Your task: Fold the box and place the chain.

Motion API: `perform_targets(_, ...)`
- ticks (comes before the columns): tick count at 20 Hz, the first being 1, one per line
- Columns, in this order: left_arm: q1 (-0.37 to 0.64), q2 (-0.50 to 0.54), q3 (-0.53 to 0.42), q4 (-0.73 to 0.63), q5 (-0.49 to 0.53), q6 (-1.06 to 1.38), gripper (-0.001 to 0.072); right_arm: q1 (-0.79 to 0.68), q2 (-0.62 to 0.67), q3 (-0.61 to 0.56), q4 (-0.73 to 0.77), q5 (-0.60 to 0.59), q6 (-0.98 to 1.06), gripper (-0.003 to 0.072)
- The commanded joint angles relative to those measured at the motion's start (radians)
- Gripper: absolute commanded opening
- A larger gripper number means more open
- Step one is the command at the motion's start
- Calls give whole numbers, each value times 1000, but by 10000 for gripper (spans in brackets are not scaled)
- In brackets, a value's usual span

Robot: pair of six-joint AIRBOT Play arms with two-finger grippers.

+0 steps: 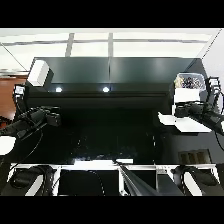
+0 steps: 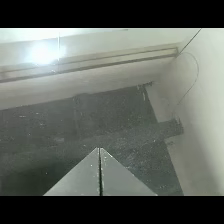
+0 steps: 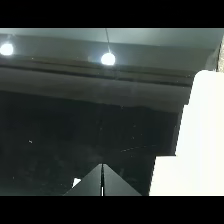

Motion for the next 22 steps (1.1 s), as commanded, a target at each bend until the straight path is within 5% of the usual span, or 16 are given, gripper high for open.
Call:
perform_targets(1,0,1,0,0,0,0,29,1,1,0,0,0,0,16)
perform_targets(14,0,1,0,0,5,0,30,1,1,0,1,0,0,16)
perform_targets(17,0,-3,0,0,142,0,30,1,1,0,42,-3,2,16)
perform_targets(20,-1,-9,-1,-72,254,0,30,4,-6,-1,243,-116,-12,17)
perform_targets(22,-2,-31,0,-123,288,0,36,-10,-42,0,238,-287,35,170)
